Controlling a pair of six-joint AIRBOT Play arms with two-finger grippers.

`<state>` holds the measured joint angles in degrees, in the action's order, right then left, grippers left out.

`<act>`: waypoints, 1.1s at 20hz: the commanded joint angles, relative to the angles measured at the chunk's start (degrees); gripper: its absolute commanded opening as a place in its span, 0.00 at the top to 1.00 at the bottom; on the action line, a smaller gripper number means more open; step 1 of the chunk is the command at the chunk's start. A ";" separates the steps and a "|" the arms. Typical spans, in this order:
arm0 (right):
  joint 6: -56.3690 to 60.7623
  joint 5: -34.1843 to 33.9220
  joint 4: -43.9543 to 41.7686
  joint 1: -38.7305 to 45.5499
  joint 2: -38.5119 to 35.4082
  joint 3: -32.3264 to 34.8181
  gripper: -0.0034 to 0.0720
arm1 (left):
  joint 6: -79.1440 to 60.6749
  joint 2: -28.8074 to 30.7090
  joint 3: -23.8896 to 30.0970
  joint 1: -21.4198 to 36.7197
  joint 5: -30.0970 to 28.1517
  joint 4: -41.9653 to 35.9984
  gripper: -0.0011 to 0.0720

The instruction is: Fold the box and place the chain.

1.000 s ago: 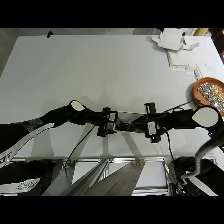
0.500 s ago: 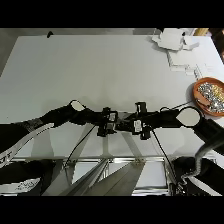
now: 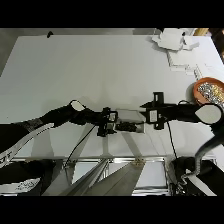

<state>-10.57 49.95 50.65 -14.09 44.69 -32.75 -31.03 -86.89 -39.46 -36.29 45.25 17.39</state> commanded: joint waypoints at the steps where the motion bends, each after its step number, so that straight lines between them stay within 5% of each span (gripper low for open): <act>1: -0.07 2.97 6.29 9.01 0.48 0.37 0.69 | -0.02 0.02 0.00 0.00 -0.02 0.02 0.56; 11: -0.52 1.22 14.05 11.47 15.63 0.68 0.69 | -0.02 0.02 0.00 0.00 0.00 0.02 0.56; 22: -1.99 1.27 15.52 11.47 18.84 0.85 0.69 | -0.02 0.02 0.00 0.00 0.00 0.02 0.56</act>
<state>-12.27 51.18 65.93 -2.63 63.24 -31.94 -31.05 -86.89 -39.46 -36.29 45.25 17.39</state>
